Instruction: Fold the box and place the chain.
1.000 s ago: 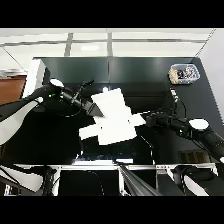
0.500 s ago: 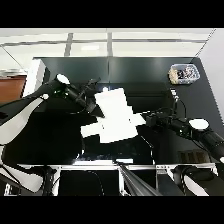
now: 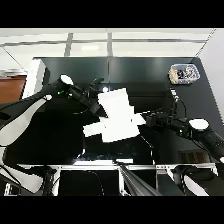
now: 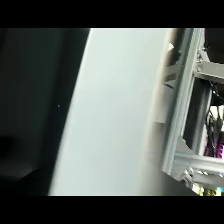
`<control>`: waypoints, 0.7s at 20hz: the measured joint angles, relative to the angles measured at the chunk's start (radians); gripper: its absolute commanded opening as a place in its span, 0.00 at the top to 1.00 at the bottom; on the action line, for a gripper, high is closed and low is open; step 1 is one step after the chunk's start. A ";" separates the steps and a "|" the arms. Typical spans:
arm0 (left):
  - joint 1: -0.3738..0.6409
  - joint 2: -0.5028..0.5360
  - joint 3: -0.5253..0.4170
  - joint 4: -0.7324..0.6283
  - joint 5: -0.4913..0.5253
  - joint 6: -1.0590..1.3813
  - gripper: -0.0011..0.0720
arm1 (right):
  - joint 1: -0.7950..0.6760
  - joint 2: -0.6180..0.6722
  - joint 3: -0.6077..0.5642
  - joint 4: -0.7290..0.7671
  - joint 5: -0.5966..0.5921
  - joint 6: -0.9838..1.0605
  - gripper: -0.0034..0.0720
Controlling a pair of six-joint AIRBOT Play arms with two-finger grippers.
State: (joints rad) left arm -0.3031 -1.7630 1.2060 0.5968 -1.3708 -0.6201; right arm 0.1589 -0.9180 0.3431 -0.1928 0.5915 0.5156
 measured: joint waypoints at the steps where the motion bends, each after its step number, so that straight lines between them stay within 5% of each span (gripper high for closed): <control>1: -0.009 0.000 0.000 0.011 0.007 0.000 0.46 | 0.000 0.000 0.000 0.000 0.000 0.000 0.93; 4: -0.032 0.000 0.000 0.062 0.036 -0.004 0.64 | 0.000 0.000 0.000 -0.001 -0.001 0.000 0.93; 10: -0.025 0.000 0.000 0.088 0.030 -0.002 0.64 | 0.000 0.000 0.000 0.000 -0.002 0.000 0.93; 12: -0.014 0.000 0.000 0.087 0.021 0.009 0.88 | 0.000 0.000 0.000 0.000 -0.001 0.000 0.93; 14: -0.006 0.000 0.000 0.071 -0.002 0.022 0.95 | 0.000 0.000 0.000 0.002 -0.001 0.000 0.93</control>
State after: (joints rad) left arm -0.3092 -1.7630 1.2060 0.6678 -1.3731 -0.5980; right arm 0.1593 -0.9180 0.3431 -0.1909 0.5903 0.5152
